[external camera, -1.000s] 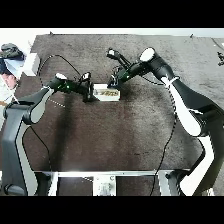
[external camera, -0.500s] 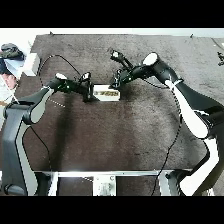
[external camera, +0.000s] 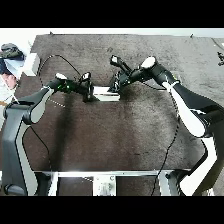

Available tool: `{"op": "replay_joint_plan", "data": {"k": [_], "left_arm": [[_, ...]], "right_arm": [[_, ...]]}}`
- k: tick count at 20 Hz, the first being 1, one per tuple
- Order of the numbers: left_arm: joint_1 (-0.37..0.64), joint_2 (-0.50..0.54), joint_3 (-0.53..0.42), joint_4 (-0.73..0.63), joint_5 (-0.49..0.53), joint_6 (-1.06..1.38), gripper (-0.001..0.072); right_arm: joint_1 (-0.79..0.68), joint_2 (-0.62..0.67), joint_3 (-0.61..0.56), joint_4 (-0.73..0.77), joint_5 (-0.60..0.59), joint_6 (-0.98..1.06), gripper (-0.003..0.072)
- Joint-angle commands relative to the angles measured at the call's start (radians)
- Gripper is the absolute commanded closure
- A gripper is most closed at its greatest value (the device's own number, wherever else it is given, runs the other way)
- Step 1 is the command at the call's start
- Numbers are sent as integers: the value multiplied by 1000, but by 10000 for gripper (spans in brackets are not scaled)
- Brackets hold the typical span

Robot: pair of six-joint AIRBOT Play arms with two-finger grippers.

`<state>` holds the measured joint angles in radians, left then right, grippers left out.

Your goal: Fold the box and place the chain.

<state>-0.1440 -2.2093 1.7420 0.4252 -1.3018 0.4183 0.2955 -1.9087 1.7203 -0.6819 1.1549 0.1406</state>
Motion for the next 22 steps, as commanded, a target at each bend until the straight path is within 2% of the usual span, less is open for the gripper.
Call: {"op": "replay_joint_plan", "data": {"k": [1,13,16,20,22], "left_arm": [[-1,0,0,0,1,0,243],[-1,0,0,0,1,0,243],[-1,0,0,0,1,0,243],[-1,0,0,0,1,0,243],[-1,0,0,0,1,0,243]], "right_arm": [[1,-8,0,10,8,-14,321],[10,-10,0,5,-94,-85,324],[10,-6,0,6,-59,-84,323],[9,13,0,0,72,21,323],[9,12,-12,-17,42,20,323]]}}
